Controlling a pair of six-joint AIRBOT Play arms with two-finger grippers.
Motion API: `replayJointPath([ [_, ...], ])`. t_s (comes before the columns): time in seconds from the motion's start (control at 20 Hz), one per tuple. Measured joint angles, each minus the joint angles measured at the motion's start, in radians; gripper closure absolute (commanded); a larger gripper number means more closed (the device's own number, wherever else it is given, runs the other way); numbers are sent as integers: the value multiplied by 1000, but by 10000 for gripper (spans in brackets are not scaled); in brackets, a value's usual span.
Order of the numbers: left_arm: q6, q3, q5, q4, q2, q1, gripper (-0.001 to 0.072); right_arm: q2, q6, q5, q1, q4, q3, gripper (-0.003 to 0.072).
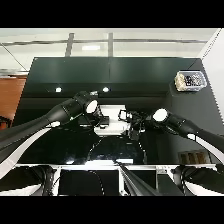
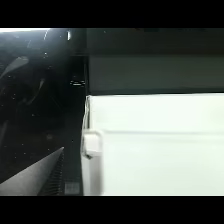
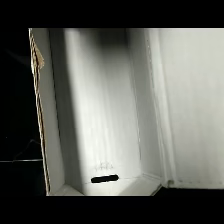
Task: Fold the box and place the chain.
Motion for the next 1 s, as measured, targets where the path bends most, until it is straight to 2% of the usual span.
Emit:
replayJointPath([
  [0.1,-3,-5,2,1,0,5,233,0,0,0,0,0,0,495],
  [0.15,-3,-8,2,1,0,7,265,0,0,0,0,0,0,495],
  [0.2,-3,-13,4,0,0,9,384,0,0,0,0,0,0,495],
  [0.25,-3,-15,5,1,0,10,570,0,0,0,0,0,0,495],
  [0.3,-3,-18,10,-1,0,11,686,0,0,0,0,0,0,495],
  [0.55,5,-23,34,-35,0,12,682,0,0,0,0,0,0,495],
  [0.6,6,-23,41,-41,0,12,655,0,-1,0,0,-2,0,495],
  [0.65,8,-23,49,-47,0,13,462,0,-1,-2,0,-3,0,495],
  [0.7,4,-24,77,-57,-1,14,324,0,0,-2,0,-3,0,495],
  [0.85,-3,-21,82,-71,0,15,324,0,0,-2,0,-1,0,495],
  [0.9,-7,-21,83,-71,0,15,350,0,0,-2,0,0,0,495],
  [0.95,-10,-21,82,-70,0,15,457,0,0,-2,0,0,0,495],
  [1.0,-11,-21,72,-63,-1,16,525,0,0,-1,0,0,0,495],
])
